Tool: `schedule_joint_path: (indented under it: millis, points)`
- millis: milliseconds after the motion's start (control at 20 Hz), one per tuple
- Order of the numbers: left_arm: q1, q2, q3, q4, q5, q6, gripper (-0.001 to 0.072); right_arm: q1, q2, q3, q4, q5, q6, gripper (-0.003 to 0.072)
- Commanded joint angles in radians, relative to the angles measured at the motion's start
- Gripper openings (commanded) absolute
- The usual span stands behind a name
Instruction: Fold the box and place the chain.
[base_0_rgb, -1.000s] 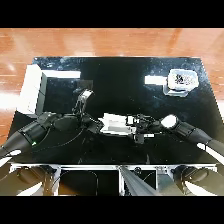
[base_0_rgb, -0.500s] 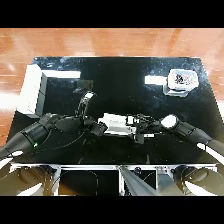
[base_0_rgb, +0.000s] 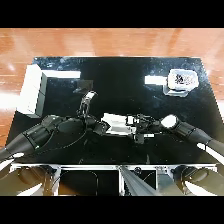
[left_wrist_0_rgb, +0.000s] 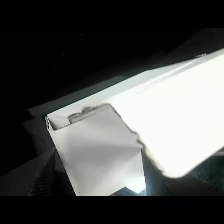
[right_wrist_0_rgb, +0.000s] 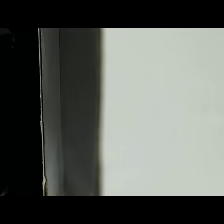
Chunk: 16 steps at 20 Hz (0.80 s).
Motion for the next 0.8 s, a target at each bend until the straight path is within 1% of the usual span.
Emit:
schedule_joint_path:
  millis: [0, 250, 500, 700, 750]
  points:
    - [-0.004, -0.001, 0.000, 0.051, -0.010, -0.089, 0.0604, 0.001, 0.000, 0.000, 0.000, 0.000, 0.000, 0.0588]
    - [-0.011, -0.002, 0.001, 0.053, 0.000, -0.134, 0.0602, 0.001, 0.000, 0.000, 0.000, 0.000, 0.000, 0.0588]
    - [-0.057, -0.027, 0.002, 0.053, 0.000, -0.152, 0.0592, 0.001, 0.000, 0.000, 0.000, 0.000, 0.000, 0.0588]
    - [-0.076, -0.067, 0.038, 0.058, 0.000, -0.161, 0.0592, 0.001, 0.000, 0.000, 0.000, 0.000, 0.000, 0.0588]
    - [-0.076, -0.075, 0.048, 0.077, 0.001, -0.184, 0.0591, 0.001, 0.000, 0.000, 0.000, 0.000, 0.000, 0.0588]
